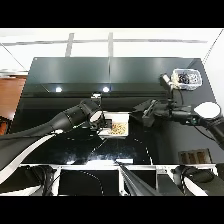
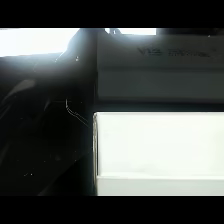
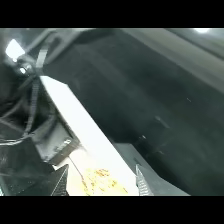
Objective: Fold the box and place the chain.
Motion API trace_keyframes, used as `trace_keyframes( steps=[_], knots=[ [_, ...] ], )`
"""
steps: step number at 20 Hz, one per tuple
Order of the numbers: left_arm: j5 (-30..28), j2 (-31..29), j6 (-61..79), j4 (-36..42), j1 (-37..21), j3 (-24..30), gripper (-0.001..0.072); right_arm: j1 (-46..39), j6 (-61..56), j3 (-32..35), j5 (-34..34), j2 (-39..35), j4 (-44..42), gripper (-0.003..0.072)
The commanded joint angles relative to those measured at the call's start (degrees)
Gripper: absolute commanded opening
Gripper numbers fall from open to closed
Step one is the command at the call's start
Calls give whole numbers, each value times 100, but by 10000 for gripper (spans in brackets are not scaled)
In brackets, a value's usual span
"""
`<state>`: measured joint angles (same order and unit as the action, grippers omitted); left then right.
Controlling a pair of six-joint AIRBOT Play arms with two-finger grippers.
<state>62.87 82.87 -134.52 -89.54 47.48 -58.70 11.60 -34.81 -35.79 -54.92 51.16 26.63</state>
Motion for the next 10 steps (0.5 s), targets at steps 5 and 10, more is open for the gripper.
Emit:
trace_keyframes(
  steps=[5,10],
  knots=[
    [42,-2,258,219,-7,-9,36,-1620,-1215,-4,-632,-7,507,702],
    [236,-348,621,323,4,-227,600,-1637,-1320,-2,-643,-7,667,701]
  ],
)
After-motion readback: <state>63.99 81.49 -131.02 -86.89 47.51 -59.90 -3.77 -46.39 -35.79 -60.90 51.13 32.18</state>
